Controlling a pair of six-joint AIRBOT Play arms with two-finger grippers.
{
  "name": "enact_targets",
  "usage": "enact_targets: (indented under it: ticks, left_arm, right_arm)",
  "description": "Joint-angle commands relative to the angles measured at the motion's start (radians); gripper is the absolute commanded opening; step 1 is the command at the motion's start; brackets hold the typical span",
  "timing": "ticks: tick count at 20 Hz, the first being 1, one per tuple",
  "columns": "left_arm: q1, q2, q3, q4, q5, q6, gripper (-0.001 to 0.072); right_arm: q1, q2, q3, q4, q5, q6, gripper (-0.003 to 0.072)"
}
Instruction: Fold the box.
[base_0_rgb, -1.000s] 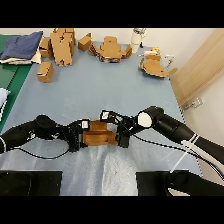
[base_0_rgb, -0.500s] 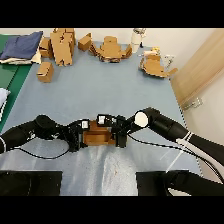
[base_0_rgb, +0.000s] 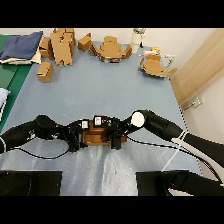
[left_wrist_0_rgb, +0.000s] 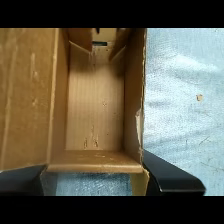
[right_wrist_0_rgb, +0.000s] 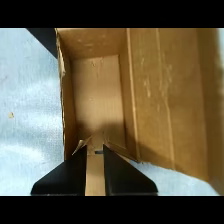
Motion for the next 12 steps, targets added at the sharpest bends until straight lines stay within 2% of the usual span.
enact_targets:
  ticks: [1,2,4,5,10,12]
  left_arm:
    - [0.0,0.0,-0.001,0.0,0.0,0.0,0.047]
    - [0.0,0.0,-0.001,0.0,0.0,0.0,0.0469]
    - [0.0,0.0,-0.001,0.0,0.0,0.0,0.0469]
    - [0.0,0.0,-0.001,0.0,0.0,0.0,0.047]
    - [0.0,0.0,-0.001,0.0,0.0,0.0,0.0469]
    - [0.0,0.0,-0.001,0.0,0.0,0.0,0.047]
  right_arm:
    - [0.002,-0.007,0.0,0.037,0.009,-0.011,0.018]
    - [0.002,-0.007,0.0,0.037,0.017,-0.011,0.0181]
    - [0.002,-0.007,0.0,0.04,0.03,-0.011,0.0369]
    - [0.002,-0.007,0.0,0.045,0.031,-0.011,0.0385]
    - [0.0,-0.006,0.0,0.04,0.043,-0.007,0.0375]
    - [-0.002,-0.005,0.0,0.016,0.078,0.041,0.029]
